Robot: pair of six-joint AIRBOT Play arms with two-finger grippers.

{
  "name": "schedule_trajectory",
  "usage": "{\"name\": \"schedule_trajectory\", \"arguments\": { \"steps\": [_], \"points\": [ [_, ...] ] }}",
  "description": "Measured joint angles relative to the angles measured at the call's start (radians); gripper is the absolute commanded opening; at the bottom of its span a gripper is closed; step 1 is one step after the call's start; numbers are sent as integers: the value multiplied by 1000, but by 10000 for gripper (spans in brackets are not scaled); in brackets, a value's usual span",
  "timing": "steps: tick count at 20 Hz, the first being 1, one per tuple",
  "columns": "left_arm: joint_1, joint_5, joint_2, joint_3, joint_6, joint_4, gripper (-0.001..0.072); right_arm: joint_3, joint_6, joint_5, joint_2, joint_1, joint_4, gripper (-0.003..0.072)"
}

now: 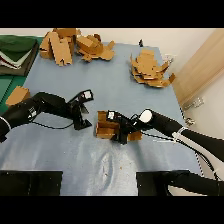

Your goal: Fold the box.

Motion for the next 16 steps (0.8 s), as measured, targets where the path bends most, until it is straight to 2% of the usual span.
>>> {"name": "schedule_trajectory", "arguments": {
  "steps": [8,16],
  "points": [
    [-110,85,-6,-4,0,76,700,0,0,1,0,0,0,586],
    [-148,1,-57,-8,0,92,699,0,0,26,1,0,0,586]
  ]
}}
